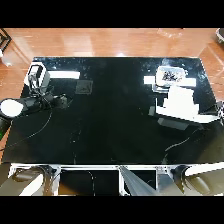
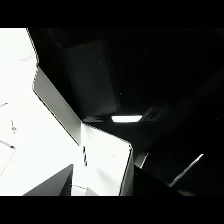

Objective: Fold the box and place the chain.

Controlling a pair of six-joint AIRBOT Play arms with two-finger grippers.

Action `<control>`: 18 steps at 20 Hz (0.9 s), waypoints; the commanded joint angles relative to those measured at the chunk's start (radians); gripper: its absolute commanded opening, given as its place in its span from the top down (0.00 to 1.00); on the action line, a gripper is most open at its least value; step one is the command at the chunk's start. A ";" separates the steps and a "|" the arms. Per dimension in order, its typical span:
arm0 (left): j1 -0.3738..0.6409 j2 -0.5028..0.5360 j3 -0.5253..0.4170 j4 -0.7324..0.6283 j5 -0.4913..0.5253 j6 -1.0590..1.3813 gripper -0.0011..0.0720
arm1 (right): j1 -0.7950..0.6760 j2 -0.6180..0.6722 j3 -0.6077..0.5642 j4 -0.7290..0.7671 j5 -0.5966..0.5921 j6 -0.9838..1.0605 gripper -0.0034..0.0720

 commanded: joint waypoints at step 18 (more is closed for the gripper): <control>0.000 -0.001 0.000 -0.011 -0.012 0.000 0.12 | 0.200 0.113 -0.214 0.283 0.087 -0.218 0.93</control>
